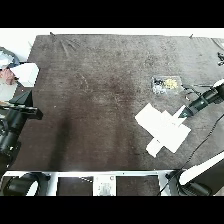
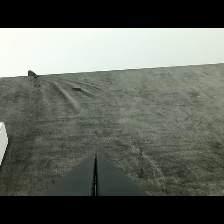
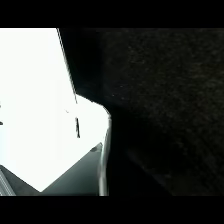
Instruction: Fold the box and place the chain.
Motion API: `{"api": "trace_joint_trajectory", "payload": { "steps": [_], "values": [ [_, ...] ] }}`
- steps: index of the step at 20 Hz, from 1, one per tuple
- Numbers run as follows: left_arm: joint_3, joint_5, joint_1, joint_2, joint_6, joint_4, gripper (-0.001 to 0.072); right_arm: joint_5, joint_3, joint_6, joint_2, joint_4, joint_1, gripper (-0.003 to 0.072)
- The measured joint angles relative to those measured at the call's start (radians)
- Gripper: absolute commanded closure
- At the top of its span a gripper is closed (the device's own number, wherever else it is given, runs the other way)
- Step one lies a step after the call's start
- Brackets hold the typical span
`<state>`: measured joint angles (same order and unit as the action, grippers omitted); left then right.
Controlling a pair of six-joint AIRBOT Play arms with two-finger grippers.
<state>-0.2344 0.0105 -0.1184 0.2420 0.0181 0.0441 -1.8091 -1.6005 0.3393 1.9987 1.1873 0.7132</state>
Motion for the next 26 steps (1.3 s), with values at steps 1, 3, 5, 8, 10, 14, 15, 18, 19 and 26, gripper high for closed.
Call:
{"api": "trace_joint_trajectory", "payload": {
  "steps": [1, 3, 5, 8, 10, 14, 15, 18, 19, 26],
  "values": [
    [0.0, 0.0, 0.0, 0.0, 0.0, 0.0, 0.0698, 0.0, 0.005, -0.004, -0.001, -0.013, 0.0, 0.07],
    [0.0, 0.0, 0.0, 0.0, 0.0, 0.0, 0.0698, 0.002, 0.014, -0.006, -0.009, -0.067, -0.002, 0.0701],
    [0.0, 0.0, 0.0, 0.0, 0.0, 0.0, 0.0698, 0.005, 0.043, -0.005, -0.031, -0.148, -0.005, 0.0702],
    [0.0, 0.0, 0.0, 0.0, 0.0, 0.0, 0.0698, 0.007, 0.146, -0.004, -0.092, -0.287, -0.022, 0.0704],
    [0.0, 0.0, 0.0, 0.0, 0.0, 0.0, 0.0698, 0.032, 0.258, -0.004, -0.152, -0.393, -0.048, 0.0704],
    [0.0, 0.0, 0.0, 0.0, 0.0, 0.0, 0.0698, 0.226, 0.522, -0.006, -0.306, -0.592, -0.178, 0.0704],
    [0.0, 0.0, 0.0, 0.0, 0.0, 0.0, 0.0698, 0.3, 0.582, -0.006, -0.343, -0.64, -0.224, 0.0704],
    [0.0, 0.0, 0.0, 0.0, 0.0, 0.0, 0.0698, 0.547, 0.71, -0.005, -0.429, -0.845, -0.389, 0.0704],
    [0.0, 0.0, 0.0, 0.0, 0.0, 0.0, 0.0698, 0.63, 0.73, -0.003, -0.445, -0.917, -0.449, 0.0704],
    [0.0, 0.009, 0.0, 0.0, 0.001, 0.0, 0.0698, 1.146, 0.704, 0.055, -0.454, -1.095, -0.743, 0.0703]
  ]
}}
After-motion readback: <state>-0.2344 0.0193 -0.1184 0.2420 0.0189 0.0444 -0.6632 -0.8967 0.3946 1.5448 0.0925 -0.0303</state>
